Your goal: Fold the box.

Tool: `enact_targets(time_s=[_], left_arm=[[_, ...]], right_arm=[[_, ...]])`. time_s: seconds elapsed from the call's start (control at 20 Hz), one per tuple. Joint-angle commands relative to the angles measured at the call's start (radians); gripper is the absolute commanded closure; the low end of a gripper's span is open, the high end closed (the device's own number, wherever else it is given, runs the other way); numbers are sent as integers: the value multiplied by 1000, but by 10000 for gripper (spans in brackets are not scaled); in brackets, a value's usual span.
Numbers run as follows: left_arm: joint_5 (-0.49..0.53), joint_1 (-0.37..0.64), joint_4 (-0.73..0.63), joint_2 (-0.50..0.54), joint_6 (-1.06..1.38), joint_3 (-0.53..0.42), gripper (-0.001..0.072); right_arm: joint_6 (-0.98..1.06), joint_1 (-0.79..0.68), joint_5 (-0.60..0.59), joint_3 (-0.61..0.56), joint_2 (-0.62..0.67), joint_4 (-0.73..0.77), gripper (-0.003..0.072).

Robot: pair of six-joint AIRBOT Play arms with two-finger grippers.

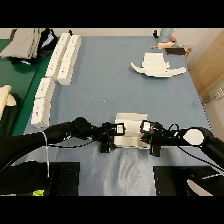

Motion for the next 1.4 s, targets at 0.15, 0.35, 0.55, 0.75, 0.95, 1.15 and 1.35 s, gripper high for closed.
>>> enact_targets(time_s=[0.15,0.35,0.55,0.75,0.95,1.15,1.35], left_arm=[[0,0,0,0,0,1,249],[0,0,0,0,0,1,249],[0,0,0,0,0,1,249],[0,0,0,0,0,1,249],[0,0,0,0,0,1,249],[0,0,0,0,0,1,249],[0,0,0,0,0,1,249]], right_arm=[[801,0,78,63,97,-499,686],[1521,-2,272,163,154,-867,686],[1740,-51,414,171,102,-851,685],[1726,-89,439,171,-48,-712,686],[1634,-89,413,171,-196,-585,686],[1567,-89,410,172,-212,-500,686],[1568,-89,410,172,-109,-488,686]])
